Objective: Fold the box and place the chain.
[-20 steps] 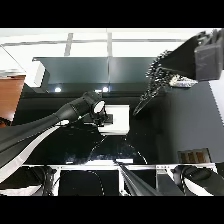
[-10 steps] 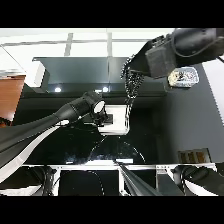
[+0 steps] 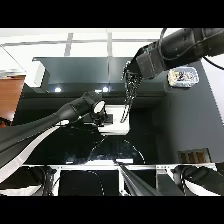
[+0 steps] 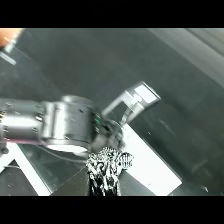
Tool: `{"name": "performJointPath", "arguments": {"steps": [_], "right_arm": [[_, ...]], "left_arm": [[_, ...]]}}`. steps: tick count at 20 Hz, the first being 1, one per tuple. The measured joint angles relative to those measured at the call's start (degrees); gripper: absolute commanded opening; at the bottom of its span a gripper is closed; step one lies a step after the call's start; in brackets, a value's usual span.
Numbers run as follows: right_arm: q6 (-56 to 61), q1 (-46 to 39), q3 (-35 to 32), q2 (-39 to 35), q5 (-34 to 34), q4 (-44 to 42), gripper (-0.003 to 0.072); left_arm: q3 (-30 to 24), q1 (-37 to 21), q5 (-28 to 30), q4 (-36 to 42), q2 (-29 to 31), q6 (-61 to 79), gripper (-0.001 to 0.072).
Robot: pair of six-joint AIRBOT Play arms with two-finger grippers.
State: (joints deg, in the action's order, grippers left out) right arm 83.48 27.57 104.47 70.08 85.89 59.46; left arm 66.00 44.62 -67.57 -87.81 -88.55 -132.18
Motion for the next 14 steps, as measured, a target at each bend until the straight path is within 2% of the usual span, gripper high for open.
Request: {"name": "performJointPath", "arguments": {"steps": [3,9,14], "right_arm": [[0.52,0.00,-3.39,0.09,1.25,1.44,0.0011],[1.42,0.00,-14.88,0.09,1.97,1.92,0.0010],[1.27,0.00,-23.12,0.09,-0.31,-2.73,0.0011]], "left_arm": [[0.00,0.00,0.00,0.00,0.00,-0.02,0.0027],[0.00,0.00,0.02,0.00,0.00,-0.02,0.0027],[-0.02,0.00,0.00,0.00,0.00,-0.02,0.0027]]}}
